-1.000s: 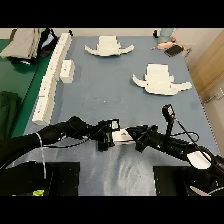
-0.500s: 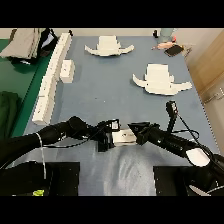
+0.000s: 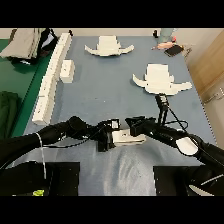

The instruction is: Fold the box.

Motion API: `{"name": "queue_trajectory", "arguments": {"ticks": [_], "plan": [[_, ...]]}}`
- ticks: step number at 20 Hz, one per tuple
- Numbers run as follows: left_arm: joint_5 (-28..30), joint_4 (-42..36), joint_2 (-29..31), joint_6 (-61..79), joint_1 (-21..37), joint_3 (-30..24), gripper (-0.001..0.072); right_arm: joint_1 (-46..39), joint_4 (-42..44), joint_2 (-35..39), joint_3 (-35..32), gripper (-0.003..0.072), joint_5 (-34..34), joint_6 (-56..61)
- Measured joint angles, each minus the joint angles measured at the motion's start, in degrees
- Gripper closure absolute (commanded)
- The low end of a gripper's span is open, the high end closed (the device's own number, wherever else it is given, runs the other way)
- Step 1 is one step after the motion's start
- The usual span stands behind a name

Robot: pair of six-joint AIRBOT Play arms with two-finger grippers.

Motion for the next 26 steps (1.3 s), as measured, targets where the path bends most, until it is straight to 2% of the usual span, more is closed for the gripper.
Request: {"name": "queue_trajectory", "arguments": {"ticks": [8, 12, 13, 14, 22, 26], "plan": [[-0.76, -1.4, -0.07, -0.59, -0.28, 0.13, -0.001, -0.02, -2.36, -5.05, 3.39, 0.0596, 0.35, 0.0], [1.44, -1.53, -0.2, -1.31, -2.82, 0.2, 0.0005, -0.02, -2.62, -5.35, 3.61, 0.0596, 0.33, -0.02], [2.34, -1.55, -0.2, -1.97, -3.37, 0.2, 0.0136, -0.02, -2.62, -5.42, 3.67, 0.0596, 0.28, -0.02], [3.43, -1.6, -0.2, -2.82, -3.85, 0.2, 0.0224, -0.02, -2.75, -5.42, 3.65, 0.0597, 0.31, 0.0], [6.19, -1.11, -0.17, -6.49, -4.87, 0.24, 0.0227, -0.02, -2.78, -5.44, 3.69, 0.0596, 0.24, -0.02], [6.86, -1.05, -0.13, -7.02, -4.87, 0.24, 0.0225, -0.33, -2.78, -5.01, 3.69, 0.0596, -1.86, -0.02]]}}
